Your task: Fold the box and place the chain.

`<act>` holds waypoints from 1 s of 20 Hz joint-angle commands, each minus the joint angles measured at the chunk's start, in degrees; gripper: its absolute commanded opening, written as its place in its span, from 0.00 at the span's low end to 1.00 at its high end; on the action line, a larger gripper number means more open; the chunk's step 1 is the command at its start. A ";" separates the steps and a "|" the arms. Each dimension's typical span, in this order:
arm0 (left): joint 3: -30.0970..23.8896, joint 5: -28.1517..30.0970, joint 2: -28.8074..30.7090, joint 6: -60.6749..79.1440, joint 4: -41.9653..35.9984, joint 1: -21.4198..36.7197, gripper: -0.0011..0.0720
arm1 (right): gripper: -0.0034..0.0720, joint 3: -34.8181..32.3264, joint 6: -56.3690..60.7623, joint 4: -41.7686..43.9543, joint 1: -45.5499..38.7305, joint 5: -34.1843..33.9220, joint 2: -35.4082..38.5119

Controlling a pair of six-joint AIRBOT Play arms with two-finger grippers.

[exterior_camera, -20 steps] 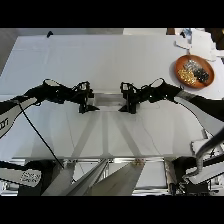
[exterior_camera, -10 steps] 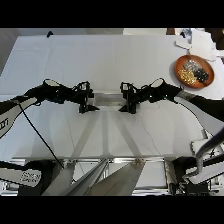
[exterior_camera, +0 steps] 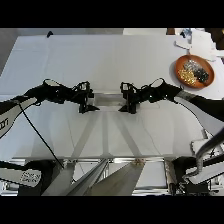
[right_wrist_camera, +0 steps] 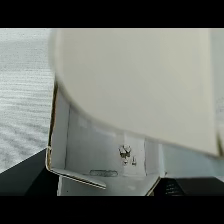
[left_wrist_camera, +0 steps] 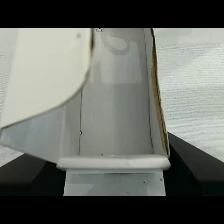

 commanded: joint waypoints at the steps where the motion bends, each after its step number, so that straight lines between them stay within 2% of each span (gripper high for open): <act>1: 0.04 -0.07 -0.02 0.02 0.02 -0.02 0.55 | 0.53 -0.02 0.02 0.00 0.02 0.02 -0.02; 9: 0.04 -0.07 -0.02 0.02 0.02 -0.02 0.55 | 0.53 -0.02 0.02 0.09 0.02 0.02 -0.02; 10: 0.04 -0.09 -0.02 0.02 0.02 -0.02 0.55 | 0.56 0.00 0.02 0.04 0.02 0.02 -0.02; 12: 0.04 -0.07 -0.02 0.02 0.02 -0.02 0.55 | 0.91 0.00 0.04 0.04 -0.02 -0.11 0.35; 13: 0.04 -0.07 -0.02 0.02 0.02 -0.02 0.55 | 0.96 0.00 0.04 0.04 -0.02 0.00 0.76; 17: 0.04 -0.09 -0.02 0.02 0.02 -0.02 0.55 | 0.95 0.00 0.17 -3.80 -0.02 -0.11 3.93; 20: 0.04 -0.09 -0.02 0.02 0.00 -0.02 0.55 | 0.95 0.00 3.21 -10.64 -0.02 -0.11 7.32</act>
